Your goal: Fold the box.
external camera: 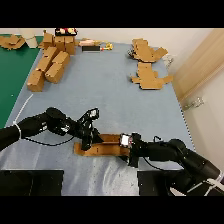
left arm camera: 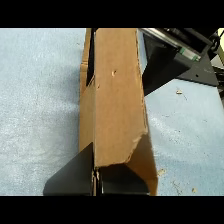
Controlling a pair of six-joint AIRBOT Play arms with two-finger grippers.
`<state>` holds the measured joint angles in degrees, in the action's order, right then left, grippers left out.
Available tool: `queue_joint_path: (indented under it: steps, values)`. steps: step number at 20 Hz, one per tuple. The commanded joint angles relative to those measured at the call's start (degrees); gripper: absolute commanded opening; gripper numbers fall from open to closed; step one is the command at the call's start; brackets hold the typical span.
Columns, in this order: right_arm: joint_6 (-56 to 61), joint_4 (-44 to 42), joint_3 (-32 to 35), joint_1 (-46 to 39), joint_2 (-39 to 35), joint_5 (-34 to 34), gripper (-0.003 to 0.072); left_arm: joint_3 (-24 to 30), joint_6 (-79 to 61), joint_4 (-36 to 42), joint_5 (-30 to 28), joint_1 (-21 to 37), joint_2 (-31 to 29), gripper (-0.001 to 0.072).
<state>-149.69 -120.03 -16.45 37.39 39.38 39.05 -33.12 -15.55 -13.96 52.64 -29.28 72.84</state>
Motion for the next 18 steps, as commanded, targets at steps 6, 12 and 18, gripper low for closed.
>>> queue_joint_path:
  steps: [6, 12, 18]
  values:
    - [-22.4, -12.46, -6.6, -10.23, 15.69, 8.7, 0.0635, -0.02, 0.0, -0.02, -0.02, 0.02, -0.04, 0.0013]
    - [-21.79, -10.95, -6.69, -10.23, 13.57, 8.63, 0.0635, -0.02, 0.0, -0.02, 0.0, 0.02, -0.04, 0.0013]
    - [-21.81, -10.97, -6.62, -10.16, 12.28, 8.61, 0.0635, -0.02, 0.0, -0.02, 0.0, 0.02, -0.04, 0.0013]
